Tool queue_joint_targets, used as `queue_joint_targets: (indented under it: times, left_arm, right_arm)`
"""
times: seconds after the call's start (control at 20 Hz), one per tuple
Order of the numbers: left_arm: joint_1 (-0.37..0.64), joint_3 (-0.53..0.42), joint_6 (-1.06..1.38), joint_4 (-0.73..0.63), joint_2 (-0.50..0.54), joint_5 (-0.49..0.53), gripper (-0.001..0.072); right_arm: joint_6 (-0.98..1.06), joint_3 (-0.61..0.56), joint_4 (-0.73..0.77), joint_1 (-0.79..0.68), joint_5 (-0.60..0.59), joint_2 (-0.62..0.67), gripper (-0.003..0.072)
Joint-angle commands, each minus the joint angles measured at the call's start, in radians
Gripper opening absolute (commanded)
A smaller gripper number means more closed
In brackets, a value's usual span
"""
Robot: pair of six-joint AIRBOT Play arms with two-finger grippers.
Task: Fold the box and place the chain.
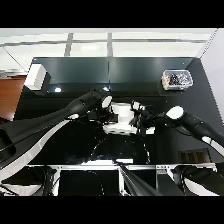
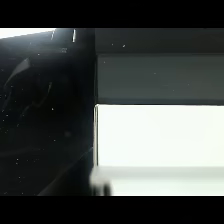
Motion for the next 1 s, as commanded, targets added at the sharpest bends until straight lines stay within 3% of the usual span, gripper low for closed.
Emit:
queue_joint_targets:
  times: [0.0,0.15,0.25,0.35,0.45,0.65,0.95]
  left_arm:
    - [0.001,0.0,0.001,0.002,0.0,-0.001,0.0026]
    - [0.001,0.0,0.001,0.002,0.0,-0.002,0.0026]
    - [0.001,0.0,0.001,0.002,0.0,-0.002,0.0026]
    - [0.001,0.0,0.001,0.002,0.0,-0.001,0.0026]
    - [0.001,0.002,0.001,0.002,0.0,-0.002,0.0026]
    - [0.001,0.002,0.001,0.002,0.0,-0.002,0.0026]
    - [0.001,0.002,0.001,0.002,0.0,-0.002,0.0026]
  right_arm:
    - [0.404,0.021,-0.137,-0.077,0.075,0.1,0.0015]
    - [0.862,0.1,-0.325,-0.228,0.276,0.237,0.0015]
    - [1.059,0.111,-0.435,-0.36,0.372,0.3,0.0015]
    - [1.218,0.056,-0.521,-0.49,0.353,0.3,0.0015]
    - [1.39,-0.053,-0.484,-0.578,0.255,0.277,0.0015]
    - [1.252,-0.198,-0.161,-0.56,0.254,0.133,0.0015]
    - [0.935,-0.192,0.22,-0.352,0.253,-0.016,0.0016]
